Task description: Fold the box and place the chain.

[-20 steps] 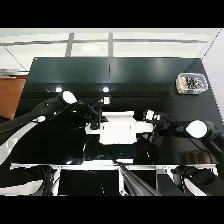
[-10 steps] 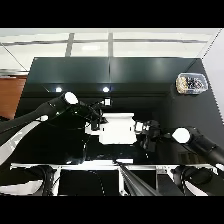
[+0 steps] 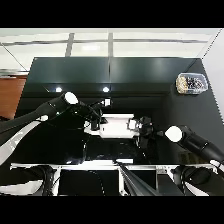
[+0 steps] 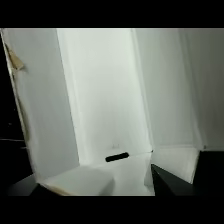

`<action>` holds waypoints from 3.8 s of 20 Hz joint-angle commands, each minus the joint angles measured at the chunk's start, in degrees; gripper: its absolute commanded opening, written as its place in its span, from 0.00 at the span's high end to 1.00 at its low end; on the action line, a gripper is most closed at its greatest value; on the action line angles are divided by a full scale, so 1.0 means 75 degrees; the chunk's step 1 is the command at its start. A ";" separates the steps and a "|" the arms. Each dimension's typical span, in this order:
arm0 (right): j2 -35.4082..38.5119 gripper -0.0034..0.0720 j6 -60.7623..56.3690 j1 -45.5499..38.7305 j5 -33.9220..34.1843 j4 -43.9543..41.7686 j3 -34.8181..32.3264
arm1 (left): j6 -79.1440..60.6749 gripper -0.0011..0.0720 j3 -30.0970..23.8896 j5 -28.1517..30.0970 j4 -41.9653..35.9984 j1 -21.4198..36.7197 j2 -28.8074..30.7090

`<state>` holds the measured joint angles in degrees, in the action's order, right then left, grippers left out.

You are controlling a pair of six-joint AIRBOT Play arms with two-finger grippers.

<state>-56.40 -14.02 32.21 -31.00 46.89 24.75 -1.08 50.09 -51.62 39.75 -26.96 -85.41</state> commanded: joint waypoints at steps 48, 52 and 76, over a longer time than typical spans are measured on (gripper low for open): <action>-0.1993 0.21 0.3870 -0.1128 -0.1008 -0.2043 0.0697 | -0.0003 0.95 -0.0003 -0.0003 -0.0003 -0.0009 -0.0006; -0.1993 0.22 0.3867 -0.1128 -0.1003 -0.2043 0.0697 | -0.0003 0.95 -0.0003 -0.0003 -0.0003 -0.0009 -0.0006; -0.1993 0.54 0.3873 -0.1128 -0.1005 -0.2040 0.0697 | 0.4301 0.95 -0.1303 0.0947 -0.1652 -0.0207 0.2477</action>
<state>-71.40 15.03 23.73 -38.54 31.62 30.00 30.48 42.24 -58.46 36.10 -28.05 -66.70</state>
